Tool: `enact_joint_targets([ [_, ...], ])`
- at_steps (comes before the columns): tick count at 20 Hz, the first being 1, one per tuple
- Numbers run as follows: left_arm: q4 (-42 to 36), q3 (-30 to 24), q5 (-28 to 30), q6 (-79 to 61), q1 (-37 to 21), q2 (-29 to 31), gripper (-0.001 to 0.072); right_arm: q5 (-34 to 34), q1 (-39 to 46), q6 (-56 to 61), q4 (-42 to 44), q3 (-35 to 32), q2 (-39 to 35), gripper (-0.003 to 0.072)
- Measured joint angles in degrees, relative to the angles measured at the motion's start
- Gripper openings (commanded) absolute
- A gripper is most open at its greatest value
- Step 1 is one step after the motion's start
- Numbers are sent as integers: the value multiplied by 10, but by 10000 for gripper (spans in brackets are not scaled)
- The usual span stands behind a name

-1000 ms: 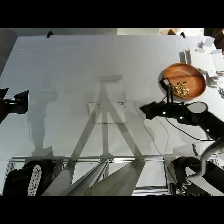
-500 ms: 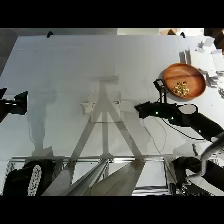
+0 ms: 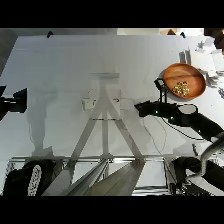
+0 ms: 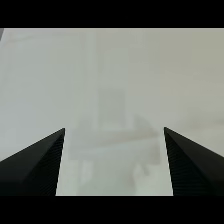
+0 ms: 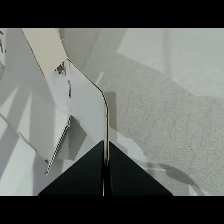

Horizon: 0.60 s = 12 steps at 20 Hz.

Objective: Fold the box and place the chain.

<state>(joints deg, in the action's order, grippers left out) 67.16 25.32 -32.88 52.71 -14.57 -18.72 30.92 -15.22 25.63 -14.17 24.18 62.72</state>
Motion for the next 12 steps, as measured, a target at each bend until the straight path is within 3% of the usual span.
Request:
enact_joint_targets([
  [6,-75,0,-17,2,0,0,690,0,0,0,0,0,0,12],
  [7,-89,0,-28,2,0,-2,626,0,0,0,0,0,0,12],
  [8,-102,0,-42,2,0,-5,431,0,0,0,0,0,0,12],
  [9,-111,0,-59,2,0,-8,326,0,0,0,0,0,0,12],
  [12,-134,0,-120,2,0,-23,337,0,0,0,0,0,0,12],
])
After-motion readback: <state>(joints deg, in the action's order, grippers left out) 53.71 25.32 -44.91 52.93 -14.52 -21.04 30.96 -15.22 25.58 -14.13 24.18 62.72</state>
